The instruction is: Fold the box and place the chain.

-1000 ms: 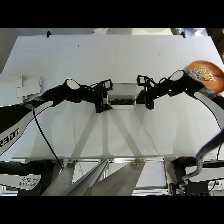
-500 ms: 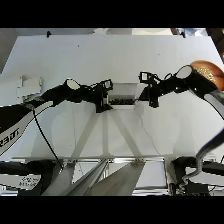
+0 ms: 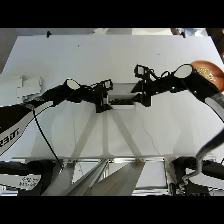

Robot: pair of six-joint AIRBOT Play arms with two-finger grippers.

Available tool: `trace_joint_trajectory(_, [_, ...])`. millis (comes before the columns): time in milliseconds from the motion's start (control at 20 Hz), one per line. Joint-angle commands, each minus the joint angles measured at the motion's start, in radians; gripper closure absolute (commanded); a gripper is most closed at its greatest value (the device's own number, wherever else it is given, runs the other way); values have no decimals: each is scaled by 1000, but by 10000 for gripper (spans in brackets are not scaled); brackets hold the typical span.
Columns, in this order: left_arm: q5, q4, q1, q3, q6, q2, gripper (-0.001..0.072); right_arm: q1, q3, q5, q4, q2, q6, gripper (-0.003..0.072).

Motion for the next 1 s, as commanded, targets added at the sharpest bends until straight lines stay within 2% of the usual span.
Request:
trace_joint_trajectory(0, [0, 0, 0, 0, 0, 0, 473, 9, 31, 21, 69, 2, 95, 288])
trace_joint_trajectory(150, [0, 0, 0, 0, 0, 0, 473, -34, 121, 47, 66, 1, 202, 290])
trace_joint_trajectory(300, [0, 0, -1, 0, 0, 0, 473, -83, 227, 22, 65, -34, 413, 293])
trace_joint_trajectory(500, [0, 0, -1, 0, 0, 0, 473, -95, 319, -58, 55, -162, 635, 292])
trace_joint_trajectory(600, [0, 0, 0, 0, 0, 0, 473, -82, 347, -8, 49, -246, 695, 275])
trace_joint_trajectory(750, [0, 0, 0, 0, 0, 0, 473, -47, 349, 109, 50, -333, 681, 268])
trace_joint_trajectory(950, [0, 0, -1, 0, 0, 0, 473, -3, 351, 241, 59, -348, 469, 267])
